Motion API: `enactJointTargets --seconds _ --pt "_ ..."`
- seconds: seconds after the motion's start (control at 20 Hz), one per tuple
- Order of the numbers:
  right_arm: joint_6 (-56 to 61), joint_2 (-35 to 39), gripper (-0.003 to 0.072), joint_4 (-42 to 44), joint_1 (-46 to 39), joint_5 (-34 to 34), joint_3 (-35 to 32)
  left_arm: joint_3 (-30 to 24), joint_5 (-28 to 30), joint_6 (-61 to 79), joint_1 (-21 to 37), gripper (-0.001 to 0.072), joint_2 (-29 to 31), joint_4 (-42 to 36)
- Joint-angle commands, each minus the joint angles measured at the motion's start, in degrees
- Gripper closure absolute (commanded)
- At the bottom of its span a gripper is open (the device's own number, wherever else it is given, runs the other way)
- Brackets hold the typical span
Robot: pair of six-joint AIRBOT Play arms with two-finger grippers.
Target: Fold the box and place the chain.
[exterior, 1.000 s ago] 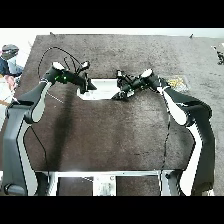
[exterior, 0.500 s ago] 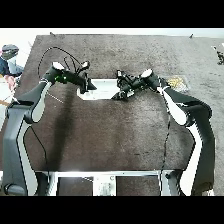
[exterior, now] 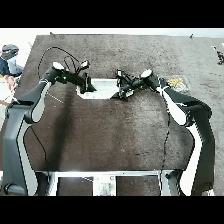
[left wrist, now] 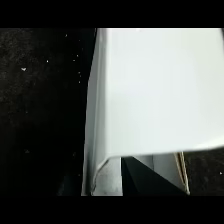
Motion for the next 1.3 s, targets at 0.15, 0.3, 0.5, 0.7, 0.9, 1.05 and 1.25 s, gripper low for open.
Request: enactJointTargets --seconds 0.15,0.3,0.5,0.7,0.9,1.05,1.25 --pt "-0.13 0.0 0.0296 -0.17 -0.04 0.66 -0.02 1.16 -12.5 -1.66 4.59 0.0404 2.08 -4.83" --pt "-0.13 0.0 0.0296 -0.2 -0.04 0.66 -0.02 1.27 -16.04 -4.72 7.5 0.0405 4.94 -5.01" --pt "-0.13 0.0 0.0296 -0.2 -0.04 0.66 -0.02 0.5 -16.44 -7.26 6.69 0.0543 5.6 -5.51" --pt "-0.13 0.02 0.0296 -0.2 -0.04 0.66 -0.02 -1.03 -13.51 -7.08 3.34 0.062 5.05 -5.49" --pt "-0.13 0.0 0.0296 -0.17 -0.04 0.66 -0.02 -1.01 -4.81 -6.49 0.87 0.0699 5.05 -6.05" --pt "-0.13 0.0 0.0296 -0.2 -0.04 0.66 -0.02 -1.01 -0.48 -6.51 0.22 0.0699 5.07 -6.08" --pt "-0.13 0.0 0.0296 -0.17 -0.04 0.66 -0.02 -1.03 4.59 -6.54 0.22 0.0698 5.05 -5.92"
